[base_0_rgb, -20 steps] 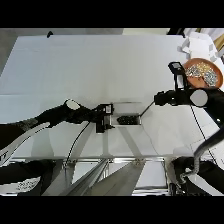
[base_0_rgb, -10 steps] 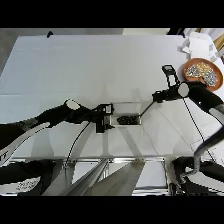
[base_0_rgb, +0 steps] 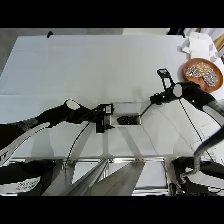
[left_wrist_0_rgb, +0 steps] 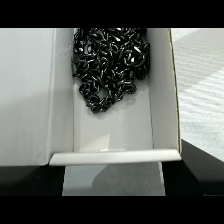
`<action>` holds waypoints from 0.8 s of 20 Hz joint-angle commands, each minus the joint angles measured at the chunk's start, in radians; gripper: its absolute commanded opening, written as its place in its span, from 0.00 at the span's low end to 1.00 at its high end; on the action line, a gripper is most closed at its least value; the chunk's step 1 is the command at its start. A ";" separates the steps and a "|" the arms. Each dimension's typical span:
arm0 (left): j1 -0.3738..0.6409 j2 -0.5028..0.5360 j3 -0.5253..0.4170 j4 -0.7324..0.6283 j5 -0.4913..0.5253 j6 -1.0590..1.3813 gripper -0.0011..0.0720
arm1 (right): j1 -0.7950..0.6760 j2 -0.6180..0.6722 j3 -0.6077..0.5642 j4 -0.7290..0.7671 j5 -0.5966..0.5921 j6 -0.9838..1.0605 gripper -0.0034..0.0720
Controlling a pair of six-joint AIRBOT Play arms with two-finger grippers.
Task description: Fold the box and place the chain.
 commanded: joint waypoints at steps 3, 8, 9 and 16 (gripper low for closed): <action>0.000 0.001 0.000 0.000 0.000 0.000 0.45 | 0.017 0.011 0.000 -0.010 0.008 0.000 0.07; 0.000 0.001 0.000 0.000 0.000 0.000 0.45 | 0.017 0.148 0.000 -0.021 0.087 0.000 0.07; 0.000 0.001 0.000 0.000 0.000 0.000 0.45 | 0.017 0.183 0.000 -0.021 0.119 -0.001 0.07; 0.000 0.001 0.000 0.000 0.000 0.000 0.45 | 0.017 0.503 -0.001 0.084 0.329 -0.103 0.06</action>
